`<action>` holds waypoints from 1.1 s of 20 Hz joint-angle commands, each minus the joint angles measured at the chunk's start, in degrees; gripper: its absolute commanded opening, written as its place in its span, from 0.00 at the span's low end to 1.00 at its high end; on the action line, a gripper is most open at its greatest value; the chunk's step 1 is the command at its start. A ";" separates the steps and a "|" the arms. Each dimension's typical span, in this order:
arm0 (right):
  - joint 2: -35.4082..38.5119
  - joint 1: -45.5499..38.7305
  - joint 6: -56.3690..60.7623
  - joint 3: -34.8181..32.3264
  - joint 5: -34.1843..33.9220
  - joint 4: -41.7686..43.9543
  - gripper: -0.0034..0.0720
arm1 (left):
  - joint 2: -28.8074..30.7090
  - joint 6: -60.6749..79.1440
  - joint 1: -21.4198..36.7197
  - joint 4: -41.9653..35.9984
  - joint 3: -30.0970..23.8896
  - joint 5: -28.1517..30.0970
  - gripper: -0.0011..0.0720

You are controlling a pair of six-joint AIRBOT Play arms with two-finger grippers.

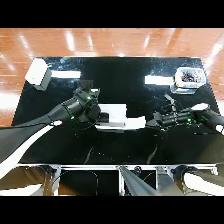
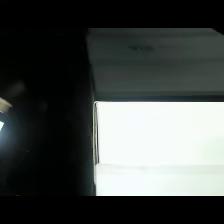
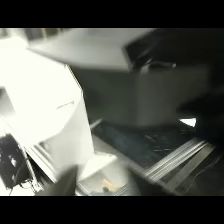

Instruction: Fold the box and place the chain.

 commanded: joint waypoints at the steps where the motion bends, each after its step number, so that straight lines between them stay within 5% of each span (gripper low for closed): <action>1: 0.02 3.28 -0.15 0.13 -3.45 0.57 0.56 | -0.02 -0.04 -0.04 -0.17 -0.02 0.17 0.04; 12: 0.02 15.26 0.83 6.03 -8.55 8.46 0.63 | -0.02 -0.04 -0.04 -0.20 -0.02 0.00 0.04; 13: 0.02 15.63 1.29 6.32 -8.59 8.41 0.69 | -0.02 -0.04 -0.04 -0.31 -0.02 0.00 0.04; 14: 0.00 15.69 2.34 6.34 -8.68 8.20 0.96 | -0.02 -0.04 -0.04 -0.31 -0.02 0.00 0.04; 18: 0.02 17.42 4.63 6.58 -8.50 7.58 0.97 | -0.02 -0.04 -0.04 -0.31 -0.02 0.00 0.04; 22: 0.02 26.10 19.78 11.17 -15.67 -4.79 0.97 | -0.02 -0.04 -0.04 -0.31 -0.02 0.02 0.04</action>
